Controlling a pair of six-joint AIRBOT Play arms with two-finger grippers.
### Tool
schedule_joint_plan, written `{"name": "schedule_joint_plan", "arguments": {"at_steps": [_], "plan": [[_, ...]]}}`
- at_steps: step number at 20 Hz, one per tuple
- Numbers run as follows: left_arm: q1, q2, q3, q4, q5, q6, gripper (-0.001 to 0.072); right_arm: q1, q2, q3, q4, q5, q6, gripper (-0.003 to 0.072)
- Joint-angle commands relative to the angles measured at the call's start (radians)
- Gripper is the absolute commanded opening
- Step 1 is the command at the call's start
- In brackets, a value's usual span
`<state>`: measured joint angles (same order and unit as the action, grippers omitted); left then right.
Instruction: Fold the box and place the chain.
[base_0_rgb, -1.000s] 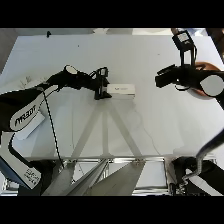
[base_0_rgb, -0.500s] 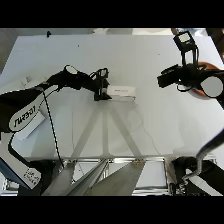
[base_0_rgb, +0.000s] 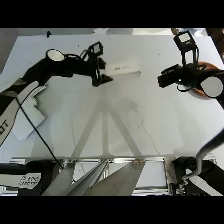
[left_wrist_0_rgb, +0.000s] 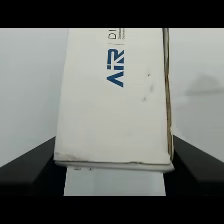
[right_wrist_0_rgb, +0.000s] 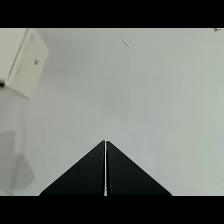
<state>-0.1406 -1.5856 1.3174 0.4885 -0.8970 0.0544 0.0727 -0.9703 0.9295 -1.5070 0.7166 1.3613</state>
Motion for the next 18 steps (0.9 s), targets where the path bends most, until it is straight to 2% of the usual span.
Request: {"name": "schedule_joint_plan", "arguments": {"at_steps": [1, 3, 5, 7, 10, 12, 15, 18], "plan": [[0.023, 0.132, 0.001, 0.030, 0.301, -0.149, 0.0007, 0.000, 0.001, 0.000, 0.000, 0.000, 0.000, 0.0013], [0.068, 0.174, 0.001, 0.032, 0.405, -0.228, 0.0007, 0.000, 0.001, 0.000, 0.000, 0.000, 0.000, 0.0013], [0.126, 0.193, 0.001, 0.114, 0.452, -0.370, 0.0007, 0.000, 0.001, 0.000, 0.000, 0.000, 0.000, 0.0013], [0.190, 0.194, 0.001, 0.286, 0.457, -0.545, 0.0007, 0.000, 0.001, 0.000, 0.000, 0.000, 0.000, 0.0013], [0.282, 0.184, 0.001, 0.637, 0.459, -0.927, 0.0006, 0.000, 0.001, 0.000, 0.000, 0.000, 0.000, 0.0013], [0.335, 0.159, 0.000, 0.807, 0.465, -1.062, 0.0006, 0.000, 0.001, 0.000, 0.000, 0.000, 0.000, 0.0013], [0.400, 0.090, 0.000, 0.832, 0.449, -1.166, 0.0006, 0.000, 0.001, 0.000, 0.000, 0.000, 0.000, 0.0013], [0.413, -0.008, -0.002, 0.834, 0.443, -1.181, 0.0006, 0.000, 0.001, 0.000, 0.000, 0.000, 0.000, 0.0013]]}}
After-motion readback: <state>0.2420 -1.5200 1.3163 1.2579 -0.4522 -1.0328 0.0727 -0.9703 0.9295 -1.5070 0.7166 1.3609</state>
